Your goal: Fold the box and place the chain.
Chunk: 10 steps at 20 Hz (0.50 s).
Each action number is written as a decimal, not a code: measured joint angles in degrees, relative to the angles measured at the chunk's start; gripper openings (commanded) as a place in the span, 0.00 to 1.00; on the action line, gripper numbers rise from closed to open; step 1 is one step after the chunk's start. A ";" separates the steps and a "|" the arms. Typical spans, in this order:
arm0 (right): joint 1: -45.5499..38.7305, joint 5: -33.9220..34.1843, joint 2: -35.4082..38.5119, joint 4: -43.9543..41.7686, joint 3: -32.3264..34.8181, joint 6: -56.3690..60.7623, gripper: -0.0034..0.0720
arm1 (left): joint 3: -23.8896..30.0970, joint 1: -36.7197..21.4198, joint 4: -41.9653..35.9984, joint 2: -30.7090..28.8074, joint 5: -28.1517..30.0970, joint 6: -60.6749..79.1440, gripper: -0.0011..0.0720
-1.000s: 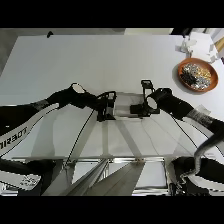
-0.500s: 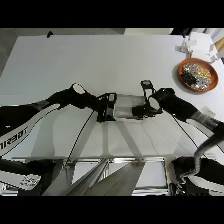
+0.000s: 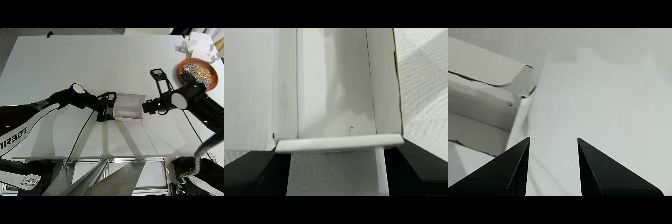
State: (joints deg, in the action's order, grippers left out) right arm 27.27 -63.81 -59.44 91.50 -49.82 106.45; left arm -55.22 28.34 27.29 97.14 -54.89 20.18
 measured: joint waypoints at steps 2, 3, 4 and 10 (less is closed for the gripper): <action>-2.71 -0.70 1.64 -0.15 -3.04 -1.99 0.50 | 0.00 0.00 -0.02 0.00 0.00 0.00 0.36; -4.26 -0.79 2.05 -0.22 -4.83 -3.37 0.50 | 0.00 0.00 -0.02 0.00 0.00 0.00 0.36; -6.16 -0.74 2.32 -0.35 -6.95 -4.87 0.50 | 0.00 0.00 -0.02 0.00 0.02 0.00 0.36; -20.90 3.32 -0.37 -0.70 -18.29 -11.54 0.48 | 0.00 0.00 -0.04 0.00 0.02 0.00 0.36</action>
